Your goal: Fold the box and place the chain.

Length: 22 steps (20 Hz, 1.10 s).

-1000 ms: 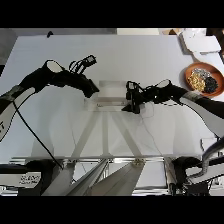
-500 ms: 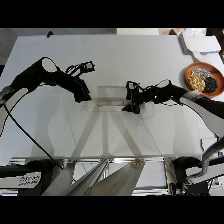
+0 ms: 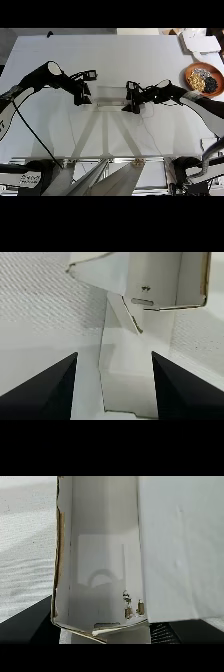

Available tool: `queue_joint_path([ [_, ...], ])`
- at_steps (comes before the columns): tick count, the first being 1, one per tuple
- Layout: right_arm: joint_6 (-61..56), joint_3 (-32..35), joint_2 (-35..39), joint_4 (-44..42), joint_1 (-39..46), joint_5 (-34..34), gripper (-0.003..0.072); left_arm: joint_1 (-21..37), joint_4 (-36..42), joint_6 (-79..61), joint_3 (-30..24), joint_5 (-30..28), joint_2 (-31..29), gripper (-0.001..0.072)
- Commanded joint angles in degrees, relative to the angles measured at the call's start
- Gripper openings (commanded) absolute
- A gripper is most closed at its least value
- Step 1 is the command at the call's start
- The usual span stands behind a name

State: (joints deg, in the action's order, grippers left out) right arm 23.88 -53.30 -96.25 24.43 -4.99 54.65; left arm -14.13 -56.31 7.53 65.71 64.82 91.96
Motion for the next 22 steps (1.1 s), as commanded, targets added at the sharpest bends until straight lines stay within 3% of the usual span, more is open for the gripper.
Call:
queue_joint_path([
  [1,0.0,0.0,0.0,0.0,0.0,0.0,0.0437,-0.4,0.9,-5.5,-0.1,-0.3,1.5,0.0521],
  [3,0.0,0.0,0.0,0.0,0.0,0.0,0.0437,-0.4,3.5,-8.5,-0.5,-0.3,1.5,0.0637],
  [6,0.0,0.0,0.0,0.0,0.0,0.0,0.0437,-0.6,5.5,-11.7,-1.6,1.1,1.5,0.0626],
  [8,0.0,0.0,0.0,0.0,0.0,0.0,0.0437,-0.6,6.2,-12.9,-1.6,3.4,1.5,0.0549],
  [11,0.0,0.0,0.0,0.0,0.0,0.0,0.0437,-0.6,8.7,-12.9,-1.6,4.0,1.5,0.0548],
  [12,0.0,0.0,0.0,0.0,0.0,0.0,0.0437,-0.6,9.6,-12.9,-1.6,4.1,1.5,0.0485],
  [16,0.0,0.0,0.0,0.0,0.0,0.0,0.0437,-0.6,10.0,-14.2,-1.6,4.1,1.5,0.046],
  [18,0.0,0.0,0.0,0.0,0.0,0.0,0.0437,-0.6,9.7,-14.2,-1.6,4.6,1.5,0.0386],
  [22,0.0,0.0,0.0,0.0,0.0,0.0,0.0437,-0.6,9.1,-15.5,-1.6,4.9,1.5,0.0386],
])
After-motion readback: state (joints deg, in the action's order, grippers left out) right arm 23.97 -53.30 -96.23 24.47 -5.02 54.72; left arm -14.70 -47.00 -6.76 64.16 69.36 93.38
